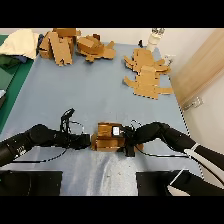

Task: Fold the box.

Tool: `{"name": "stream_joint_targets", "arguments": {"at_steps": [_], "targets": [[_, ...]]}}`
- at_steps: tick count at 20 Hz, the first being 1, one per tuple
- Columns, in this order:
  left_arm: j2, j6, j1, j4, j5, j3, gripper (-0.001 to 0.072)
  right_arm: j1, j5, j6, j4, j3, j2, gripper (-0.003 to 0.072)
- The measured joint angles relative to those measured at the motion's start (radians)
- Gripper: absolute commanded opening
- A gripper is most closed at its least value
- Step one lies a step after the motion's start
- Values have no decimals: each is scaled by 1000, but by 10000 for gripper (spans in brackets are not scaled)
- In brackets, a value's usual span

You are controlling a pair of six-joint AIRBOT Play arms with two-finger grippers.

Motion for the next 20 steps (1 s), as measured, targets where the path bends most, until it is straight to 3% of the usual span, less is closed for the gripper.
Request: {"name": "stream_joint_targets", "arguments": {"at_steps": [6,7,8,15,16,20], "targets": [[3,9,0,-12,-5,24,19,0,0,0,0,0,0,524],[3,10,0,-12,-5,26,191,0,0,0,0,0,0,524],[3,11,0,-12,-5,28,248,0,0,0,0,0,0,524],[4,15,0,-14,-13,32,257,0,0,0,0,0,0,524],[4,21,0,-14,-16,35,400,0,0,0,0,0,0,524],[3,50,0,-14,-39,54,426,0,0,0,0,0,0,524]]}}
